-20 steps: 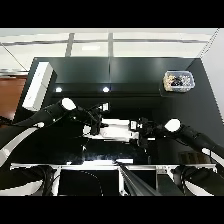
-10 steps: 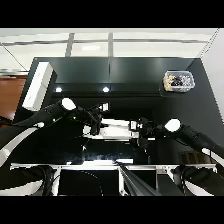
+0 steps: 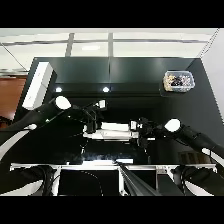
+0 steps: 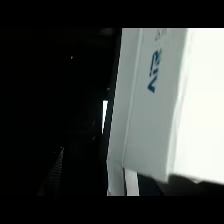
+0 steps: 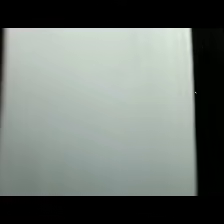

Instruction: Fold the box and place the chain.

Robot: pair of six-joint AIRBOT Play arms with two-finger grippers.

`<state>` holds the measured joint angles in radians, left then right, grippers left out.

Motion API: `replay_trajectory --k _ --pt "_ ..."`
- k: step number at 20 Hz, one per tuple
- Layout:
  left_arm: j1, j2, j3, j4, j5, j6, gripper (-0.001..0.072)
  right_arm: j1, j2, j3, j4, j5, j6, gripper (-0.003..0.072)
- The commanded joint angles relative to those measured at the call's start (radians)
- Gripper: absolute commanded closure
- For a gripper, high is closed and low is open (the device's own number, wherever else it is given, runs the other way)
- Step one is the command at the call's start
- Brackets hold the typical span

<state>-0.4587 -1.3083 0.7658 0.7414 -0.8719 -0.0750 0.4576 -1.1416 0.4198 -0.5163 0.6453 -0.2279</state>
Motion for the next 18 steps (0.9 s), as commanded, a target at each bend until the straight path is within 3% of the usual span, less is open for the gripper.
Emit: replay_trajectory --k 1,3,5,8,12,15,18 --pt "0.037 0.106 0.001 0.158 -0.063 -0.233 0.0189 0.0 0.0 0.0 0.0 0.001 0.0 0.0525" --pt "0.061 0.171 0.001 0.223 -0.106 -0.362 0.029 0.0 0.0 0.0 0.0 0.001 0.0 0.0524" --pt "0.079 0.213 0.001 0.245 -0.17 -0.443 0.068 0.0 0.0 0.0 0.0 0.001 0.0 0.0525" --pt "0.073 0.224 -0.006 0.208 -0.285 -0.488 0.0683 0.0 0.0 0.0 0.0 0.001 0.0 0.0524" --pt "0.058 0.223 -0.07 -0.069 -0.299 -0.598 0.0682 0.0 0.0 0.0 0.0 0.001 0.0 0.0524" --pt "0.048 0.223 -0.116 -0.298 -0.253 -0.439 0.0682 0.0 0.0 0.0 0.0 0.001 0.0 0.0524" --pt "0.031 0.223 -0.145 -0.495 -0.074 -0.278 0.0682 0.0 0.0 0.0 0.0 0.001 0.0 0.0524"
